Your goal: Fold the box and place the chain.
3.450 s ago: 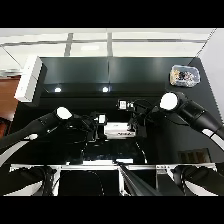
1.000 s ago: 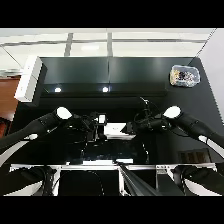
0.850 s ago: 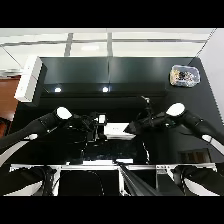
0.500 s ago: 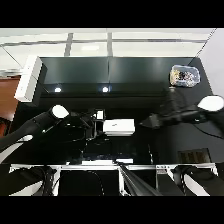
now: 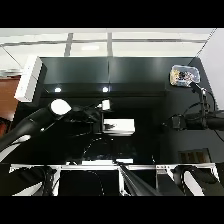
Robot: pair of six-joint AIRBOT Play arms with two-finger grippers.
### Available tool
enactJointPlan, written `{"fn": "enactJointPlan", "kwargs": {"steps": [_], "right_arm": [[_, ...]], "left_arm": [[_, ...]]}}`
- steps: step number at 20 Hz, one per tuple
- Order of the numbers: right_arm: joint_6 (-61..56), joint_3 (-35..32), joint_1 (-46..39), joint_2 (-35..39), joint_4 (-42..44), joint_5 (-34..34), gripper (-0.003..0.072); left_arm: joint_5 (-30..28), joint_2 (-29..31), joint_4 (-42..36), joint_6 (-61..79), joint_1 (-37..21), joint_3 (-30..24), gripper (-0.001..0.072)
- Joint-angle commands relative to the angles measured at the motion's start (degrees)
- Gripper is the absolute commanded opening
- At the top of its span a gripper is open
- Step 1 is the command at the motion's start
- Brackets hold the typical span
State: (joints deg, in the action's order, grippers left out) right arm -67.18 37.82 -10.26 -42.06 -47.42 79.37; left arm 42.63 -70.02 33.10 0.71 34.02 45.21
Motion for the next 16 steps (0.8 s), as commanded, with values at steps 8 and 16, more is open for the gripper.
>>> {"fn": "enactJointPlan", "kwargs": {"steps": [8,16], "right_arm": [[0.0,-0.5,-0.6,0.5,0.4,-1.7,0.0017],[0.2,-0.7,-0.6,0.5,0.3,-3.7,0.0016]], "left_arm": [[4.2,-16.3,-0.8,-10.3,4.2,11.1,0.0711],[9.4,-16.3,-0.5,-10.2,4.2,11.2,0.0711]]}}
